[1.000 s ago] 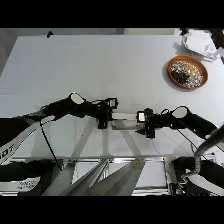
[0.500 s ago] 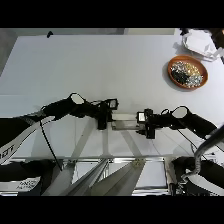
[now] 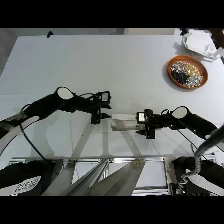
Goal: Fold the box and place the chain.
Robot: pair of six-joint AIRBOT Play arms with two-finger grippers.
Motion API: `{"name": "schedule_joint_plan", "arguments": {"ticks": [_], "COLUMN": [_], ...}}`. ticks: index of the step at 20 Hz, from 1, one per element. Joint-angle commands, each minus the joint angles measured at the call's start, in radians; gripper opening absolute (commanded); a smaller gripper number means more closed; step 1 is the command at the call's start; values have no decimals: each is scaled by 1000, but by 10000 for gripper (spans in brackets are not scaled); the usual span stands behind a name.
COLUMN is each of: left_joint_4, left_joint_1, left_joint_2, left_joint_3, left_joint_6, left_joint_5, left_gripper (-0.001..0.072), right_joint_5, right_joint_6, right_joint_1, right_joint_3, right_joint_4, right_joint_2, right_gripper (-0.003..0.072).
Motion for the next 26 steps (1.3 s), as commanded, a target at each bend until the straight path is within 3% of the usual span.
{"name": "schedule_joint_plan", "arguments": {"ticks": [1,3,4,5,6,8,9,13,16,20,22,24,26], "left_joint_4": [149,175,175,168,163,163,163,152,64,-84,-163,-222,-224], "left_joint_1": [66,85,84,76,60,2,-42,-258,-344,-337,-322,-306,-299], "left_joint_2": [129,211,245,275,294,305,303,281,209,98,59,25,-11], "left_joint_3": [1,1,1,1,1,0,0,0,0,0,0,0,0], "left_joint_6": [-85,-125,-151,-168,-172,-202,-245,-336,-355,-385,-406,-426,-465], "left_joint_5": [-74,-136,-174,-234,-306,-411,-409,-177,24,386,513,562,549], "left_gripper": [417,395,322,189,-5,1,0,5,4,1,0,0,0], "right_joint_5": [0,0,0,0,0,0,0,0,0,0,-1,0,0], "right_joint_6": [0,0,0,0,0,0,0,0,0,0,0,0,0], "right_joint_1": [0,0,0,0,0,0,0,0,0,0,0,0,0], "right_joint_3": [0,0,0,0,0,0,0,0,0,0,0,0,0], "right_joint_4": [0,0,0,0,0,0,0,0,0,0,0,0,0], "right_joint_2": [-1,-1,-1,-1,0,-1,-1,-1,-1,0,-1,-1,-1], "right_gripper": [399,399,399,399,399,399,399,399,399,399,399,399,399]}}
